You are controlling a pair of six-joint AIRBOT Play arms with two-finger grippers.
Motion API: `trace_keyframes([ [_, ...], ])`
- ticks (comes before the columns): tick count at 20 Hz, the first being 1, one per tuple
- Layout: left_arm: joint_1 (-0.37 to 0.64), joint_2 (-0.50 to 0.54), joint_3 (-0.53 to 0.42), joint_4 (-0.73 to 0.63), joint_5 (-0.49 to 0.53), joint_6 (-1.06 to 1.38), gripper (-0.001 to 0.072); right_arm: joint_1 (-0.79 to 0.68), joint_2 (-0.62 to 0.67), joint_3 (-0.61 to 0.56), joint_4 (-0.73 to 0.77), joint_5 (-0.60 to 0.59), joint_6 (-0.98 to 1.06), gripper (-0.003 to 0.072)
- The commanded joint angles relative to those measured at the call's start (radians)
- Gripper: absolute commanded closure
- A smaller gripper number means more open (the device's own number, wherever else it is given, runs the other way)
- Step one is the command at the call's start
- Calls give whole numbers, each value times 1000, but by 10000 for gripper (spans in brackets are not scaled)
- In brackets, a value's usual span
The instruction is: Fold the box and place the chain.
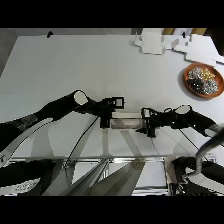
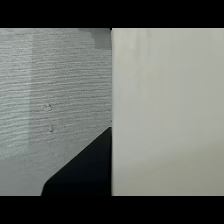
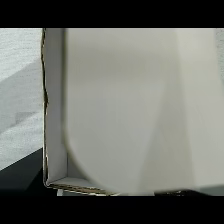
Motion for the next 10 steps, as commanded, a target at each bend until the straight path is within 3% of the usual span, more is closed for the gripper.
trace_keyframes([
  [1, 0, 1, 0, 0, 1, 0, 698, 1, 0, -1, 0, 0, 0, 220],
  [8, 0, 1, 0, 0, -2, -2, 698, 1, 0, 0, 0, 0, 0, 220],
  [10, 0, 2, 0, 0, -53, -2, 696, 1, 0, 0, 0, 0, 0, 220],
])
